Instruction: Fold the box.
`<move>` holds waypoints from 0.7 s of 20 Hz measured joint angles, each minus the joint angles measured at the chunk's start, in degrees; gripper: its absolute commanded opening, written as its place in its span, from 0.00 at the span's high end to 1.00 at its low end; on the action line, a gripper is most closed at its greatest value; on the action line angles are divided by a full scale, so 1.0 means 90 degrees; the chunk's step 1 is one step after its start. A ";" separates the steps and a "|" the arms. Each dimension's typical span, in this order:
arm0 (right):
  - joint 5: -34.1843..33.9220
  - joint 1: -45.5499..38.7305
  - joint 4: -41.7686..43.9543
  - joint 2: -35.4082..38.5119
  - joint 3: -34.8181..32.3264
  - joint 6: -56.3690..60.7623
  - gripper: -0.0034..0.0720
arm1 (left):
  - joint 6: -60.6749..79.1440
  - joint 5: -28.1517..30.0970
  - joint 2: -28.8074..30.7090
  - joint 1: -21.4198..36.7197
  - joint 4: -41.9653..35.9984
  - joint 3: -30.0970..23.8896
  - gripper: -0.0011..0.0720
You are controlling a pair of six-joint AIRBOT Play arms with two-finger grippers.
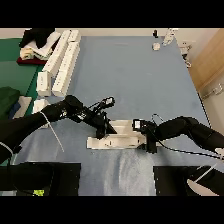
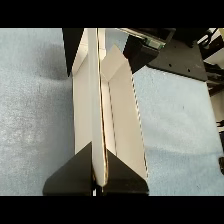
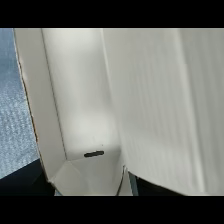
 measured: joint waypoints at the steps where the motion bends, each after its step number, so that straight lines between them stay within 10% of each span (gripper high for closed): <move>1: 0.0000 0.0000 0.0010 0.0000 -0.0002 -0.0024 0.11 | 0.0000 0.0000 0.0000 0.0002 0.0000 0.0000 0.97; 14: 0.0107 0.0000 0.0097 0.0000 -0.0182 -0.0211 0.26 | 0.0000 0.0000 0.0000 0.0000 -0.0002 0.0000 0.97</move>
